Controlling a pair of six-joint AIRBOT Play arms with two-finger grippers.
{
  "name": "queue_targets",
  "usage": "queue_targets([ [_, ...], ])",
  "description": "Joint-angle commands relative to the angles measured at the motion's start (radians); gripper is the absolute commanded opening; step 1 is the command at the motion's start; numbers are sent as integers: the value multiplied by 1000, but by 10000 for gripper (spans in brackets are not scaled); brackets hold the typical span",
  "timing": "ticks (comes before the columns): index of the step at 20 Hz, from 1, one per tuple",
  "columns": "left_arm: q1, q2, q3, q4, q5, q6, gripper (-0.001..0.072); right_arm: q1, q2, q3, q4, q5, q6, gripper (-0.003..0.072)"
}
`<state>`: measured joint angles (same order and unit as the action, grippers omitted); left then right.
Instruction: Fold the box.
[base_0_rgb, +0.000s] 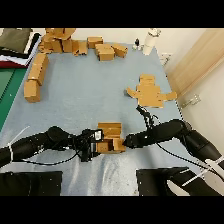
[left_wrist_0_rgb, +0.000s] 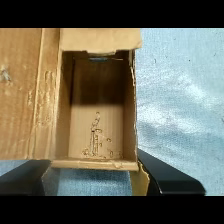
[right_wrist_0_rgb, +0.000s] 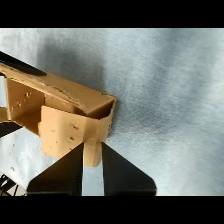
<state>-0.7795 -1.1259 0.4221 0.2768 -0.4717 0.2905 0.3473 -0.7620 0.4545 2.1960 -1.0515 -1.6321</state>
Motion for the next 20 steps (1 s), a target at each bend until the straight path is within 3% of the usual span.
queue_targets([
  [1,0,-1,1,0,0,0,370,21,2,2,31,6,-2,208],
  [2,0,-1,1,0,0,0,370,42,2,2,31,23,1,328],
  [3,0,-1,1,0,0,0,370,67,1,2,27,39,1,350],
  [7,0,-1,1,0,0,0,370,140,-29,7,-90,124,84,349],
  [12,0,-1,1,0,0,0,370,268,-134,103,-351,114,283,349],
  [16,0,-1,1,0,0,0,370,408,-222,236,-525,36,513,349],
  [20,0,-1,1,0,0,0,370,528,-341,340,-574,-53,682,349],
])
